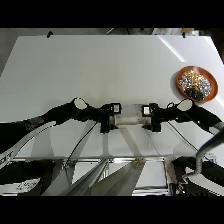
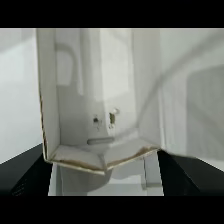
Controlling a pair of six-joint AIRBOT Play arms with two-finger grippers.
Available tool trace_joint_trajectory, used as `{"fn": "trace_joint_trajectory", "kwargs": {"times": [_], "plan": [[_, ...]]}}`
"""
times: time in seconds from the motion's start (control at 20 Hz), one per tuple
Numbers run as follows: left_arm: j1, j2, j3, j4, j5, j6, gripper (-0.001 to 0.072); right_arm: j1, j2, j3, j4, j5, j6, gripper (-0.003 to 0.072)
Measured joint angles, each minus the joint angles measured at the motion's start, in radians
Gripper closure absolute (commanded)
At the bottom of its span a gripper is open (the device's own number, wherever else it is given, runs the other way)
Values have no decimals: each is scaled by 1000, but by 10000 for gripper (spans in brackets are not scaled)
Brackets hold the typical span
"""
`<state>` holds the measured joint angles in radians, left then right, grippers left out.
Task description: Fold the box and place the chain.
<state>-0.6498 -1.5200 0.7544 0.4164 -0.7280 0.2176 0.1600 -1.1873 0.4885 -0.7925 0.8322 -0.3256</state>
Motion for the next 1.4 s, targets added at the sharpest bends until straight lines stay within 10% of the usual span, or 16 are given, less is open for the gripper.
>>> {"fn": "trace_joint_trajectory", "kwargs": {"times": [0.35,0.7,1.4], "plan": [[0,0,0,2,-3,3,454,0,155,0,-208,42,191,58],[0,0,0,3,-5,2,454,0,321,0,-159,98,262,663],[0,0,0,2,-6,0,454,62,105,0,360,-258,269,674]]}}
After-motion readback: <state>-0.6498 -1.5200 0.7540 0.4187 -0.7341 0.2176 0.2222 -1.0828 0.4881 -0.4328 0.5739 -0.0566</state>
